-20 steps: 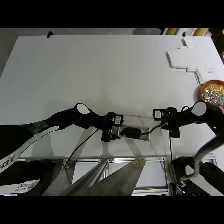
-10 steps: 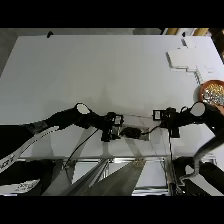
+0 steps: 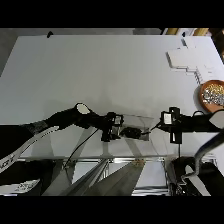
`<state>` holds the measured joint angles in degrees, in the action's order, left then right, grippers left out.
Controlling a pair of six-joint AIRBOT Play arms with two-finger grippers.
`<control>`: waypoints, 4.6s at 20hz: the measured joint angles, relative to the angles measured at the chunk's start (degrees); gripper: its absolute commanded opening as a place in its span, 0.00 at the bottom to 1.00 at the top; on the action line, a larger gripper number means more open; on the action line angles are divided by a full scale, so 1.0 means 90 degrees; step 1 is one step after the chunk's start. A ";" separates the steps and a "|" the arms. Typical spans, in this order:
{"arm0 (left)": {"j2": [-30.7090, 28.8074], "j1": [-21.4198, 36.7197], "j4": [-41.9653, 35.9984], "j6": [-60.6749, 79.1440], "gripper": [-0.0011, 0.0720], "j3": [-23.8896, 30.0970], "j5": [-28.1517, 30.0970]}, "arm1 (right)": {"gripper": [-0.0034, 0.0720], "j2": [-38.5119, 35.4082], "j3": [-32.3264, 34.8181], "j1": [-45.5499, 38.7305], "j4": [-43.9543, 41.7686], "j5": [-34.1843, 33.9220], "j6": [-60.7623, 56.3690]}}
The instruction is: Fold the box and place the chain.
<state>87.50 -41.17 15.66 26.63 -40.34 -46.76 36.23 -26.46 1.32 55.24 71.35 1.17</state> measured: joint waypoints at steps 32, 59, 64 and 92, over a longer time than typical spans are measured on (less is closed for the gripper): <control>0.0000 0.0000 0.0000 0.0000 0.30 0.0000 0.0000 | 0.16 0.0862 -0.0452 0.0673 -0.1593 -0.0440 -0.0746; 0.0000 0.0000 0.0000 0.0000 0.30 0.0000 0.0000 | 0.13 0.0753 0.1078 0.0466 -0.0386 -0.1168 0.0527; 0.0000 0.0000 0.0002 0.0000 0.30 0.0000 0.0000 | 0.07 0.0733 0.1081 0.0481 -0.0289 -0.1163 0.0080; 0.0000 0.0000 0.0000 0.0000 0.30 0.0000 0.0000 | 0.07 0.0027 -0.0527 0.1945 -0.1557 -0.0855 -0.3568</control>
<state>87.50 -41.17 15.66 26.63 -40.34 -46.76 36.47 -31.20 18.83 41.23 63.66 -30.94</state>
